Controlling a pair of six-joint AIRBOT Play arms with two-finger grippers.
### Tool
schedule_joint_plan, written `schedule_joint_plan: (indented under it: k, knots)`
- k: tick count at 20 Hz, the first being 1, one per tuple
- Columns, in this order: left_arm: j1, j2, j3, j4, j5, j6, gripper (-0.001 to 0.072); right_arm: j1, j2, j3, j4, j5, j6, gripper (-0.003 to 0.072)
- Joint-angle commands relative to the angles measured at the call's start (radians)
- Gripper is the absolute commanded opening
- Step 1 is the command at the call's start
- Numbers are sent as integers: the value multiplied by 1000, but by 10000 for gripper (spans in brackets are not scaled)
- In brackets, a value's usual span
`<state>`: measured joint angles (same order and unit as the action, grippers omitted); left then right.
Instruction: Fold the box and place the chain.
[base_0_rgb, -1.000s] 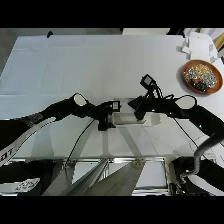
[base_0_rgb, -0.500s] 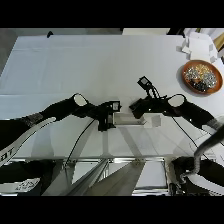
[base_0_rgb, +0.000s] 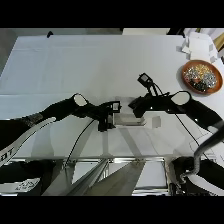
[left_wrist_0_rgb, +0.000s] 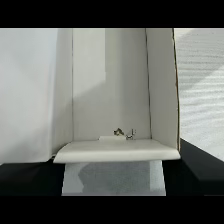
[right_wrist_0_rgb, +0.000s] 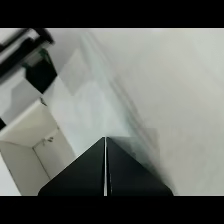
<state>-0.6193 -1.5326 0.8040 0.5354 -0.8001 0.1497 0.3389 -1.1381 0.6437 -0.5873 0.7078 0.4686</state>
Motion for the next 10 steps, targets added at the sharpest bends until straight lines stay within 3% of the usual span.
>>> schedule_joint_plan:
  k: [1,4,7,10]
  knots:
    - [1,1,0,0,3,0,392,0,137,15,-123,68,1,11]
    - [1,1,0,0,3,0,392,0,256,14,-392,200,1,11]
    - [1,1,0,0,3,0,392,0,293,14,-600,349,-5,11]
    - [1,1,0,0,3,0,392,0,293,8,-654,430,-10,11]
